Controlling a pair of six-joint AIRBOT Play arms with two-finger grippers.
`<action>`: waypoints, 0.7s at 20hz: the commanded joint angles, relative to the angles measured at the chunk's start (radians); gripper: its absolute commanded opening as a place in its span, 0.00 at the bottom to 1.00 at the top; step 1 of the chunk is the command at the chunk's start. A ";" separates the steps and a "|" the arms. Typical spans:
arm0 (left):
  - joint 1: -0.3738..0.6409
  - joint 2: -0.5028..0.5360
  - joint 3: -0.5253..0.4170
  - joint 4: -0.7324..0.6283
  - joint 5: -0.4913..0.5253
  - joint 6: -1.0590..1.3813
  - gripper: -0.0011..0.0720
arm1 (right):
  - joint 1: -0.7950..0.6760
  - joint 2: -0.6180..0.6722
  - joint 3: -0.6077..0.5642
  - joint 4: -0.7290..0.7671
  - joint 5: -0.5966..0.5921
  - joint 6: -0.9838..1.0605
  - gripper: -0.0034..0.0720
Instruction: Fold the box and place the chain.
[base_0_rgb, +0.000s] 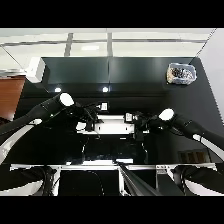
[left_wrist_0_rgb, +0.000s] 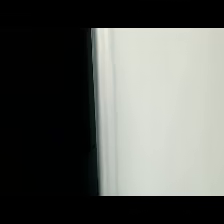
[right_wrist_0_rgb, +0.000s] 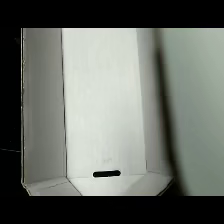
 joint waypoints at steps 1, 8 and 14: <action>-0.001 0.000 0.000 0.000 0.000 0.000 0.05 | 0.010 -0.002 0.001 -0.023 -0.020 0.027 0.94; -0.001 0.000 0.000 -0.003 0.000 0.000 0.05 | 0.014 -0.002 0.001 -0.023 -0.037 0.040 0.94; -0.001 0.000 0.000 -0.003 0.000 0.000 0.05 | 0.045 -0.006 0.002 -0.074 -0.061 0.071 0.94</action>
